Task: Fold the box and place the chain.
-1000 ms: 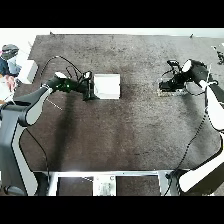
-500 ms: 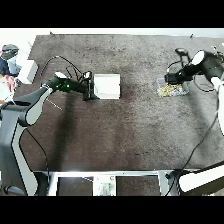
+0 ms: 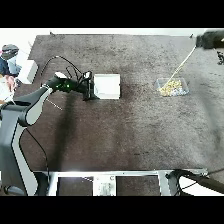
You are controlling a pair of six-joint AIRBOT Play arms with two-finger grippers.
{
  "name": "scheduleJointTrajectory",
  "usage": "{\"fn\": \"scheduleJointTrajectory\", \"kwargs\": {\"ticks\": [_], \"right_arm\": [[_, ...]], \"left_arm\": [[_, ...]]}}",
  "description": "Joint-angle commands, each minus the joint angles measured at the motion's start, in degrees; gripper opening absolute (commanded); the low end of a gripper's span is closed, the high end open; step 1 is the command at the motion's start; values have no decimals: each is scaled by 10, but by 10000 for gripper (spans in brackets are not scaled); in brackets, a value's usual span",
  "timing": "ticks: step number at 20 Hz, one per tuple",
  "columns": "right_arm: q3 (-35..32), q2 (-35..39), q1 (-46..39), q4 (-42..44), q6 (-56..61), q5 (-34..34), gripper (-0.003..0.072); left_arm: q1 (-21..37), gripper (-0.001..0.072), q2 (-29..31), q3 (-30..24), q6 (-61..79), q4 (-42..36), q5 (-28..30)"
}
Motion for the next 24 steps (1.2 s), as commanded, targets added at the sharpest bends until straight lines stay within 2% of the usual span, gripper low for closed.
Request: {"fn": "scheduleJointTrajectory", "kwargs": {"ticks": [1,4,11,18,24], "right_arm": [[9,66,37,1,-17,-129,14],[9,82,94,1,-28,-191,15],[9,59,219,-1,-38,-196,14],[8,-39,318,-1,-38,-177,14],[8,-137,349,3,-36,-134,14]], "left_arm": [[0,288,0,0,0,0,0],[0,289,0,0,0,0,0],[0,289,0,0,0,0,0],[0,288,0,0,0,0,0],[0,289,0,0,0,0,0]]}}
